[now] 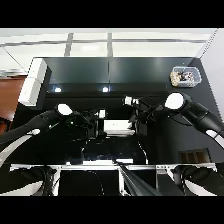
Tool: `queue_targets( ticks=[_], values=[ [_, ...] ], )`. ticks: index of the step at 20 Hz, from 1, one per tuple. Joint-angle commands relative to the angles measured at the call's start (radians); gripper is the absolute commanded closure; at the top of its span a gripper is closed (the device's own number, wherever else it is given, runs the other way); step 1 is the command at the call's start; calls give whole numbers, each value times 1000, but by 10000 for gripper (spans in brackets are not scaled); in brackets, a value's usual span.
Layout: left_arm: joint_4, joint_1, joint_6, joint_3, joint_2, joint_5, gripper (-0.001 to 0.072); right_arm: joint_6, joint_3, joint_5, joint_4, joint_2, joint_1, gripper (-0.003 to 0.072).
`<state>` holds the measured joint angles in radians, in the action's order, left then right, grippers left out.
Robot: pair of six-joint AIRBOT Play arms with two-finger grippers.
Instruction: Fold the box and place the chain.
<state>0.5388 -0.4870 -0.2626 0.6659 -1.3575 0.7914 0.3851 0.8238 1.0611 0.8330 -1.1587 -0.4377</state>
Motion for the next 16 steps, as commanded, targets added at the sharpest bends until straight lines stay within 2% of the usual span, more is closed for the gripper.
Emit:
queue_targets(
  ticks=[1, 2, 5, 9, 13, 16],
  values=[
    [-1, 0, 1, 1, 0, -2, 302, 282, 13, 8, -90, 44, 2, 460],
    [0, 0, 1, 1, 0, -3, 302, 406, 10, 7, -115, 40, 0, 682],
    [-1, 0, 1, 1, 0, -3, 302, 678, -37, -102, -169, 18, -28, 670],
    [0, 0, 1, 1, 0, -3, 302, 699, -46, -182, -163, -60, -30, 670],
    [0, 0, 1, 1, 0, -3, 302, 699, -46, -139, -164, -139, -30, 670],
    [0, 0, 1, 1, 0, -3, 302, 699, -46, -158, -148, -145, -30, 670]
  ],
)
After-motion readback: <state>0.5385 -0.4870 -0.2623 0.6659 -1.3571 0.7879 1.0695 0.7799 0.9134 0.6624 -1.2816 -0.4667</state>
